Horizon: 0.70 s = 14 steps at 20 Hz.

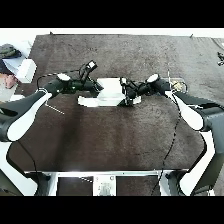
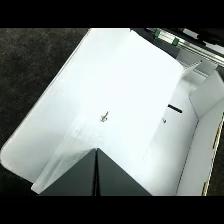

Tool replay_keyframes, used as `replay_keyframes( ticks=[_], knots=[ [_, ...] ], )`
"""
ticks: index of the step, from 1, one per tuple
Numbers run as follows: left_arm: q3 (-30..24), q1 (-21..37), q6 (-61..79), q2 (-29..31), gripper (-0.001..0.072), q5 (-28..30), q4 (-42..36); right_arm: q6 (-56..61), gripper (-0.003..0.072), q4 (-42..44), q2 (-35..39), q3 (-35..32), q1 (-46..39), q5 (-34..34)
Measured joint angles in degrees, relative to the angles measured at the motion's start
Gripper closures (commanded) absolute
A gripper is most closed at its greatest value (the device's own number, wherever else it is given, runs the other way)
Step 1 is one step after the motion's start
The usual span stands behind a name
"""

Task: Fold the box and place the chain.

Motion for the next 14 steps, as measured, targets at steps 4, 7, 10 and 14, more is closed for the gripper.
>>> replay_keyframes(
  ticks=[4, 7, 10, 14],
  knots=[
    [0.04, -0.09, -0.15, -0.55, 0.0699, 1.99, 2.80, -0.11, 0.0378, 0.13, 0.00, 0.00, 0.00, 0.00],
    [0.07, -0.07, -0.17, -0.85, 0.0699, 3.32, 4.57, -0.13, 0.0378, 0.15, 0.00, 0.00, 0.02, -0.02],
    [0.09, 0.04, -0.13, -0.94, 0.0699, 4.44, 5.84, -0.13, 0.0378, 0.13, 0.00, 0.00, 0.02, -0.02],
    [0.07, 0.39, 2.05, 0.68, 0.0698, 4.42, 6.49, -0.17, 0.0378, 0.07, 0.00, 0.00, 0.04, -0.02]
  ],
)
